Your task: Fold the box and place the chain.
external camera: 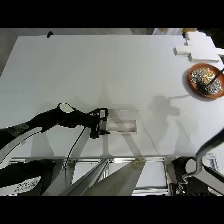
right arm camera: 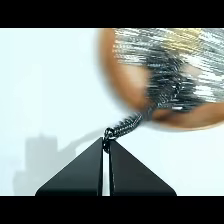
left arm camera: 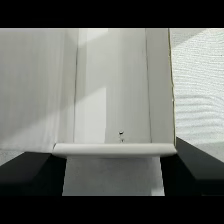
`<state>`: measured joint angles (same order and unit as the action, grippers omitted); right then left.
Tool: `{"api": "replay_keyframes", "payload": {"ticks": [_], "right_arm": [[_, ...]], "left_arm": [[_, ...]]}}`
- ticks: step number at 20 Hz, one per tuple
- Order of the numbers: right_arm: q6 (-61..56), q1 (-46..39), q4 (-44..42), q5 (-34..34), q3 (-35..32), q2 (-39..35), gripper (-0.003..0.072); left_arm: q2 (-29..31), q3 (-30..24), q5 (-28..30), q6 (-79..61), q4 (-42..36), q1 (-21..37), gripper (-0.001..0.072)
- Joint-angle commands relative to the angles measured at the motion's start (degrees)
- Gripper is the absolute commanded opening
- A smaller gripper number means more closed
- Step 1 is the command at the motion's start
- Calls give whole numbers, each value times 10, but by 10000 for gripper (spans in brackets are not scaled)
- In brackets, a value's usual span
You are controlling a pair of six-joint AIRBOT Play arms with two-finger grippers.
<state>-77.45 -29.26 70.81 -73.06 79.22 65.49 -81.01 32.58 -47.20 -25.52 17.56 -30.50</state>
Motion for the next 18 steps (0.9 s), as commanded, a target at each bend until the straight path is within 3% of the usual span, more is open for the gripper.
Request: {"api": "replay_keyframes", "payload": {"ticks": [1,8,18], "right_arm": [[13,43,-55,-64,0,-112,12],[14,183,-70,-127,0,-231,12],[14,390,-103,-136,-6,-262,13]], "left_arm": [[0,0,0,0,0,0,253],[0,0,0,0,0,0,253],[0,0,0,0,0,0,253]]}}
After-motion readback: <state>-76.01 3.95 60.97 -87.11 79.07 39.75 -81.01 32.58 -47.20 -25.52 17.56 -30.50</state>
